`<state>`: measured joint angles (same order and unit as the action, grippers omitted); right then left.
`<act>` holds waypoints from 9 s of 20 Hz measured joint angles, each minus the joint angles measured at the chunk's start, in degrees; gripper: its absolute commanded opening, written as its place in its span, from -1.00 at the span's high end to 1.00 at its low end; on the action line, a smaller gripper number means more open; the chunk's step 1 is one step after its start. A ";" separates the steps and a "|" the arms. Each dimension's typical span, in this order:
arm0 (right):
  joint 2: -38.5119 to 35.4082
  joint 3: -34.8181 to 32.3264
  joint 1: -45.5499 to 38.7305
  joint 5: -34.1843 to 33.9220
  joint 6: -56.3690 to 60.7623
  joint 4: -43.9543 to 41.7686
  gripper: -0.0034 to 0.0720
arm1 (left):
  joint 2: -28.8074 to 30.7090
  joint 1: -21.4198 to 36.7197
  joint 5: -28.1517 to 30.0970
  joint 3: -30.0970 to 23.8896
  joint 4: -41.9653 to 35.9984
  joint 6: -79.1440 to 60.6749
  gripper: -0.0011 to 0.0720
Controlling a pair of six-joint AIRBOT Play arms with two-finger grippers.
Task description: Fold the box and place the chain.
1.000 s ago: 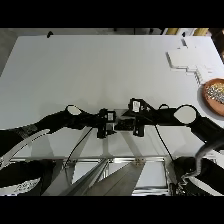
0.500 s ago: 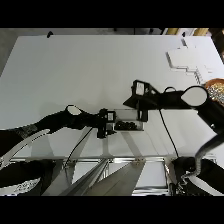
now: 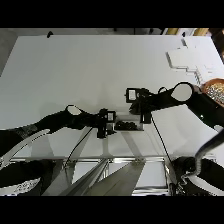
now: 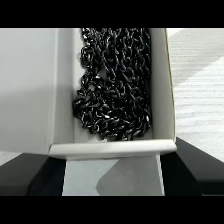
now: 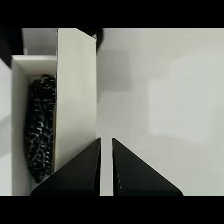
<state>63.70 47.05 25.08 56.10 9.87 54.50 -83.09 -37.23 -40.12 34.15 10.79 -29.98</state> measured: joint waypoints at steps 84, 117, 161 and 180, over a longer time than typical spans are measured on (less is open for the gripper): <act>-4.79 -9.68 8.48 -3.50 3.41 2.05 0.86 | -0.02 0.00 0.04 0.00 0.00 -0.02 0.22; -13.38 -13.81 1.81 -6.78 13.53 5.99 0.86 | -0.02 0.02 0.17 0.00 -0.17 0.17 0.22; -16.02 -13.97 -30.51 7.13 56.33 27.17 0.86 | 17.68 8.87 1.44 -0.02 3.26 19.56 0.22; -16.02 -13.97 -30.51 7.13 56.33 27.15 0.86 | 29.92 62.84 2.23 -0.04 63.04 97.11 0.22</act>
<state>47.68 33.08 -5.43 63.22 66.19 81.65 -53.17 25.61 -37.89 34.11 73.82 67.13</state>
